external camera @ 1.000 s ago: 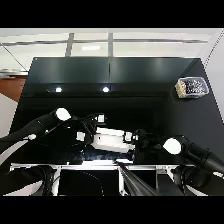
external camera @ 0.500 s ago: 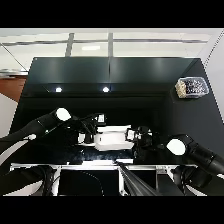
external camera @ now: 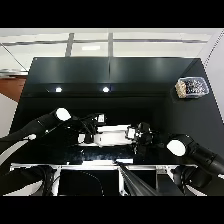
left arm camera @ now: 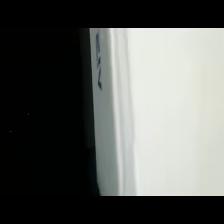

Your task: Fold the box and place the chain.

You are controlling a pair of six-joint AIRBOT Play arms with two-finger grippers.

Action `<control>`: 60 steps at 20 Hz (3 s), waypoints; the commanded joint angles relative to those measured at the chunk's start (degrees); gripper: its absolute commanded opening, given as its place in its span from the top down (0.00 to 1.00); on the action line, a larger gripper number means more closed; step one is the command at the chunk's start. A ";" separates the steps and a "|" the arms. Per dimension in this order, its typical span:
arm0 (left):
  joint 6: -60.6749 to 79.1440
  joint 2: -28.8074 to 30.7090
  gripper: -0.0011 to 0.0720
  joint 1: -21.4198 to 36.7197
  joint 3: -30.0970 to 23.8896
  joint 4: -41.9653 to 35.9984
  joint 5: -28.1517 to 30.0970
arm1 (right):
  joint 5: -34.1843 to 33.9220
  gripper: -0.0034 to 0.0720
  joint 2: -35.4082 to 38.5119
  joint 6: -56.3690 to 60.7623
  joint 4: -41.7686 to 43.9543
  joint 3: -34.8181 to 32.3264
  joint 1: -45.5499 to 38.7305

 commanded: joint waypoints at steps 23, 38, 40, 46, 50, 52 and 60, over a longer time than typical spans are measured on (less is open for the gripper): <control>0.02 0.02 0.95 0.00 -0.02 0.00 0.31 | -6.19 0.01 -1.05 -6.19 7.28 0.07 -1.29; 0.02 0.02 0.95 0.00 0.00 -0.02 0.48 | 7.69 0.01 -8.96 -43.76 28.39 1.03 -9.99; 0.02 0.02 0.95 0.00 0.00 0.00 0.50 | 8.55 0.01 -8.96 -43.78 28.37 1.01 -9.99; 0.02 0.02 0.95 0.00 0.00 -0.04 0.44 | 8.28 0.01 -12.33 -45.33 28.33 1.01 -9.94; 0.02 0.02 0.95 0.00 0.00 -0.55 0.24 | 6.69 0.01 -13.18 -45.88 27.50 1.01 -9.94; 0.02 0.02 0.95 0.00 0.00 -0.55 0.22 | 6.69 0.01 -13.53 -45.88 27.52 1.01 -9.94; 0.02 0.02 0.95 0.00 0.00 -0.63 0.26 | 5.79 0.02 -15.08 -45.48 27.58 1.03 -9.73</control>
